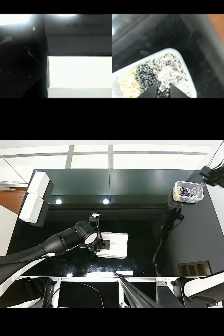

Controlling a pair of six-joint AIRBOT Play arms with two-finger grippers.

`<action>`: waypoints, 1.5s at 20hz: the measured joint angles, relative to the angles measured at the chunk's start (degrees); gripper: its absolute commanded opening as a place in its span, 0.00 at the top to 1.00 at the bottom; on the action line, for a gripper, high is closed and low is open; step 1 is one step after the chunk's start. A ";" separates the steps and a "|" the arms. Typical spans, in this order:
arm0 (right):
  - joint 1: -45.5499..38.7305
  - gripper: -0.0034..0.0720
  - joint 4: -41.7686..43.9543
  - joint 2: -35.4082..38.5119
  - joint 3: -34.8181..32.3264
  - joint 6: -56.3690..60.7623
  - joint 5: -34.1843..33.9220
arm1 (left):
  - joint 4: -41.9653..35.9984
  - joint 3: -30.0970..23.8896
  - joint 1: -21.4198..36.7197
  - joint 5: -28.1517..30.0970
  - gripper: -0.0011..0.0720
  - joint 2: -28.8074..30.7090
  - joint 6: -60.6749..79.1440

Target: Fold the box and place the chain.

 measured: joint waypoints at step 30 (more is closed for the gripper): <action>23.87 0.89 33.40 51.36 -22.56 -32.41 24.65 | 0.00 0.00 0.00 2.38 0.94 0.00 0.70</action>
